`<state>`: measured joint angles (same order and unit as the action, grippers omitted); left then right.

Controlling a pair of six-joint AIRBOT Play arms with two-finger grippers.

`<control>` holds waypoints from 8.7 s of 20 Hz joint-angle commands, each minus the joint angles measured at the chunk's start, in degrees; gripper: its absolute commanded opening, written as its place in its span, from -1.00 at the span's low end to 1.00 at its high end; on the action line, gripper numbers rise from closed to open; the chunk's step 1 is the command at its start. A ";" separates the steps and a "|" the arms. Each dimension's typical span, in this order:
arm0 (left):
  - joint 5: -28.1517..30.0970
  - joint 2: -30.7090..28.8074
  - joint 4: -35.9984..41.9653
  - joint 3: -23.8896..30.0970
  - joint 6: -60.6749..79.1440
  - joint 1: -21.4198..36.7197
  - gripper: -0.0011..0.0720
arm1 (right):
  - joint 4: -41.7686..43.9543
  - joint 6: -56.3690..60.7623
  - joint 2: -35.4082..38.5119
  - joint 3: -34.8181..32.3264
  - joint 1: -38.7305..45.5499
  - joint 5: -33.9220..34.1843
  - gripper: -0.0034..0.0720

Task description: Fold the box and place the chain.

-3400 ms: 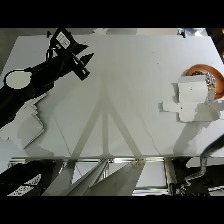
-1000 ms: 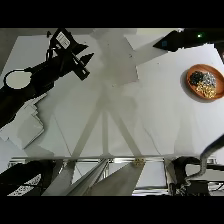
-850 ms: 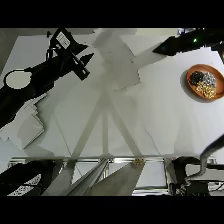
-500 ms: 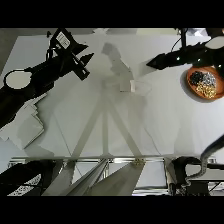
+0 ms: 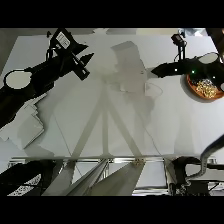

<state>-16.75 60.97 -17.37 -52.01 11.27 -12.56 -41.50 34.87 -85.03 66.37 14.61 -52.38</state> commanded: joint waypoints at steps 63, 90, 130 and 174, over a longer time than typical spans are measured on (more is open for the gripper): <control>0.02 0.02 -0.02 -0.07 0.04 -0.04 -0.16 | -16.46 21.59 -3.67 1.29 -3.61 2.54 0.45; 0.04 -0.09 0.00 -0.07 0.02 -0.04 -0.16 | -5.79 10.10 -10.32 21.20 -6.21 -11.63 -0.90; -9.42 0.63 -0.24 -0.07 -11.78 0.00 -0.18 | 6.80 -0.68 -0.85 -14.23 -7.76 18.58 -0.89; -45.86 54.31 -25.53 -48.00 -49.70 1.33 -0.96 | 6.82 -0.68 -0.85 -14.23 -7.76 18.58 -0.89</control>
<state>-62.30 115.24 -42.85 -99.96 -41.23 -10.70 -34.68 34.17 -85.93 52.18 6.90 -33.69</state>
